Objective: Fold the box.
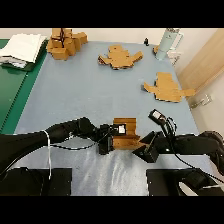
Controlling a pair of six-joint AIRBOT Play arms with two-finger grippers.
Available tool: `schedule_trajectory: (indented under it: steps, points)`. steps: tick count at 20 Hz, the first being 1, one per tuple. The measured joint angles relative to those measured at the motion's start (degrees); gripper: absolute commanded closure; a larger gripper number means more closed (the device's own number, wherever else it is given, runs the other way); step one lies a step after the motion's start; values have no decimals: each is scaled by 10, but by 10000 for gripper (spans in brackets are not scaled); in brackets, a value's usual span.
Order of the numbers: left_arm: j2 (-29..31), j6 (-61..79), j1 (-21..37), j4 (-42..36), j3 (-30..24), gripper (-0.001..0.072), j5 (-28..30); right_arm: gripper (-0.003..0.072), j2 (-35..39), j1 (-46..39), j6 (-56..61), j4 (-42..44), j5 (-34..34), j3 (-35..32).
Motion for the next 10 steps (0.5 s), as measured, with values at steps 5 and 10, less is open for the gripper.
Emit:
schedule_trajectory:
  steps: [5, 10]
  points:
    - [0, 0, 0, 0, 0, 193, 0, -16, 9, 1, 184, 22, 16, 0]
    - [0, 0, 0, 0, 0, 194, 0, -15, 12, 1, 313, 30, 51, 0]
